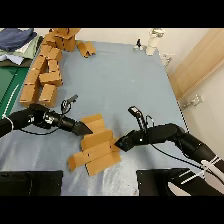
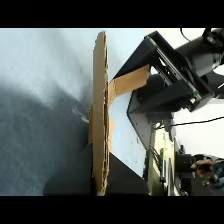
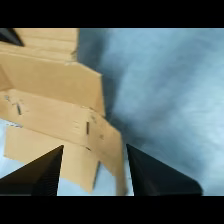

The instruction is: Fold the box.

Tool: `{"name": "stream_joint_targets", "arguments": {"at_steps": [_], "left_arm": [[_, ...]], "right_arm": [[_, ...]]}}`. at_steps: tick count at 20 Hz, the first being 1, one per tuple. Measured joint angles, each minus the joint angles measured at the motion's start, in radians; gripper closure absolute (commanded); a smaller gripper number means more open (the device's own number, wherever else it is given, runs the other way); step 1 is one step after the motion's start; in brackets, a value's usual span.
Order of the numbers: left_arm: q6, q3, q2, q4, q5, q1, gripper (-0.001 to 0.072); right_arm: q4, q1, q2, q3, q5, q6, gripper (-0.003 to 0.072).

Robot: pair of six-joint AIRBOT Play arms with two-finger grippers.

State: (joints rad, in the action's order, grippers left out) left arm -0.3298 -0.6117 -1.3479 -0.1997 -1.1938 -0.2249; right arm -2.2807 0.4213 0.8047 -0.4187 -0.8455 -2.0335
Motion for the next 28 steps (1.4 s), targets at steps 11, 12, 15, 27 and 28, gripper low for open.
{"name": "stream_joint_targets", "arguments": {"at_steps": [11,12,15,27,28], "left_arm": [[0.154,-0.138,0.027,-0.081,0.099,-0.209,0.0696],[0.168,-0.140,0.027,-0.087,0.124,-0.231,0.0696],[0.204,-0.143,0.028,-0.095,0.178,-0.283,0.0696],[0.330,-0.077,0.159,-0.127,0.331,-0.334,0.0696],[0.354,-0.064,0.164,-0.120,0.348,-0.340,0.0696]], "right_arm": [[0.337,-0.110,0.001,-0.268,-0.123,0.279,0.0683],[0.327,-0.111,0.001,-0.273,-0.139,0.288,0.0683],[0.294,-0.098,0.001,-0.281,-0.168,0.304,0.0683],[0.293,-0.043,-0.001,-0.211,-0.147,0.377,0.0683],[0.295,-0.042,-0.001,-0.209,-0.130,0.382,0.0683]]}}
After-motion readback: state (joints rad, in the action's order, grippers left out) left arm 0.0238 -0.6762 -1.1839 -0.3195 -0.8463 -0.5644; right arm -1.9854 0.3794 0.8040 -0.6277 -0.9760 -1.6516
